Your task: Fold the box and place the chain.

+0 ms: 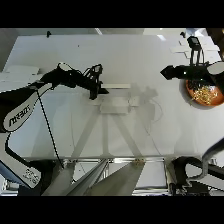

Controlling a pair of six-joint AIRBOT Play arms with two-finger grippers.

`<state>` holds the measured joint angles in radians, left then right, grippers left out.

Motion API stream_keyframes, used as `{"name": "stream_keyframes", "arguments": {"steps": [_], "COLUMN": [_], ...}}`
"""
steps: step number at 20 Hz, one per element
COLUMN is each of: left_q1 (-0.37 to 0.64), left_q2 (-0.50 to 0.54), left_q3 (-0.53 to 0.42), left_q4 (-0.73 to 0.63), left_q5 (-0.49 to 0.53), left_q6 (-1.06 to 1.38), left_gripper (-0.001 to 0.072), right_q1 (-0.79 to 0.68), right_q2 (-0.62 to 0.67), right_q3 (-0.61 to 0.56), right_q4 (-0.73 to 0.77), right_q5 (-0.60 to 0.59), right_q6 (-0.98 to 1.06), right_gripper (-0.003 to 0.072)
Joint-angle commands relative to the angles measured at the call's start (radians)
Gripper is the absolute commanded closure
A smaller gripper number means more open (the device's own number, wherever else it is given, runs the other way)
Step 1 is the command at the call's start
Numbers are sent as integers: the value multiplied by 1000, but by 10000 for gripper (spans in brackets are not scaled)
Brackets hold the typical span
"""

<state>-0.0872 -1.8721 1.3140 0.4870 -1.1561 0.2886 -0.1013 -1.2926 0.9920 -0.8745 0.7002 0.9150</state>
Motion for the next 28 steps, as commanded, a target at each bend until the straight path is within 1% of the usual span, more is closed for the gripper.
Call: {"name": "stream_keyframes", "arguments": {"steps": [1, 2, 3, 4, 5, 7, 10, 13, 16, 18, 19, 21, 22, 23, 25, 28], "left_q1": [0, 0, 0, 0, 0, 0, 0, 0, 0, 0, 0, 0, 0, 0, 0, 0], "left_q2": [-1, -1, -1, -1, -1, -1, -1, -1, -1, -1, -1, -1, -1, -1, -1, -1], "left_q3": [0, 0, 0, 0, 0, 0, 0, 0, 0, 0, 0, 0, 0, 0, 0, 0], "left_q4": [0, 0, 0, 0, 0, 0, 0, 0, 0, 0, 0, 0, 0, 0, 0, 0], "left_q5": [0, 0, 0, 0, 0, 0, 0, 0, 0, 0, 0, 0, 0, 0, 0, 0], "left_q6": [0, 0, 0, 0, 0, 0, 0, 0, 0, 0, 0, 0, 0, 0, 0, 0], "left_gripper": [696, 696, 696, 696, 696, 696, 696, 696, 696, 696, 696, 696, 696, 696, 696, 696], "right_q1": [0, 2, 10, 26, 48, 93, 174, 248, 302, 335, 360, 430, 467, 505, 566, 626], "right_q2": [0, 4, 14, 37, 67, 135, 242, 357, 439, 454, 455, 455, 455, 454, 449, 431], "right_q3": [5, 13, 22, 26, 26, 26, 26, 26, 24, 18, 4, -64, -115, -172, -246, -286], "right_q4": [37, 46, 45, 49, 53, 69, 66, 65, 46, -34, -108, -292, -346, -359, -330, -275], "right_q5": [-42, -18, 14, 41, 58, 120, 279, 418, 520, 536, 536, 501, 461, 415, 407, 416], "right_q6": [-19, -92, -178, -279, -365, -447, -578, -583, -566, -517, -490, -467, -468, -467, -467, -467], "right_gripper": [225, 217, 162, 53, 23, 22, 23, 23, 24, 24, 24, 24, 24, 24, 24, 24]}}
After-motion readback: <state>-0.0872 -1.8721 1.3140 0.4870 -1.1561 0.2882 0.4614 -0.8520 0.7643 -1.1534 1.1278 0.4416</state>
